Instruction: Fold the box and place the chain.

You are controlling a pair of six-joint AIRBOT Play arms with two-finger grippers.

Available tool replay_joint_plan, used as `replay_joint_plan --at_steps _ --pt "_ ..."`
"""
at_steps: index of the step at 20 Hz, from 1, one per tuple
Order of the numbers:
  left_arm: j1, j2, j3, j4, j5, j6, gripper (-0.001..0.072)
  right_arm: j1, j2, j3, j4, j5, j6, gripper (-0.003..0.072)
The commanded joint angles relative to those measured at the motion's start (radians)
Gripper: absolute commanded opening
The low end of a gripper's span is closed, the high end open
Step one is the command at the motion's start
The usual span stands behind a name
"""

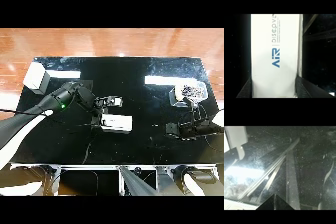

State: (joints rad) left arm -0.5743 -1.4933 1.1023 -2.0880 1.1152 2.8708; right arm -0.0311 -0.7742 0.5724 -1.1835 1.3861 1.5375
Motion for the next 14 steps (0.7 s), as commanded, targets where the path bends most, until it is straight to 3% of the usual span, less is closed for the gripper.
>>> replay_joint_plan --at_steps 1,6,7,9,11,14 --pt "-0.001 -0.008 0.001 0.004 -0.026 -0.054 0.0609 0.000 0.000 0.000 0.000 -0.002 0.000 0.0031" --pt "-0.012 -0.009 0.001 0.010 -0.026 -0.077 0.0541 0.000 0.000 0.000 -0.001 -0.005 0.000 0.0031" --pt "-0.018 -0.009 0.001 0.012 -0.026 -0.078 0.0494 0.000 0.000 0.000 -0.001 -0.007 0.000 0.0031" --pt "-0.026 -0.008 0.001 0.017 -0.023 -0.078 0.0223 0.000 0.000 0.000 -0.001 -0.011 0.000 0.0031" --pt "-0.026 -0.006 0.001 0.026 -0.018 -0.099 0.0045 0.000 0.000 0.000 -0.003 -0.011 0.000 0.0031" --pt "-0.025 0.007 0.016 0.094 -0.016 -0.177 0.0021 0.000 0.000 0.000 -0.003 -0.012 -0.001 0.0031"
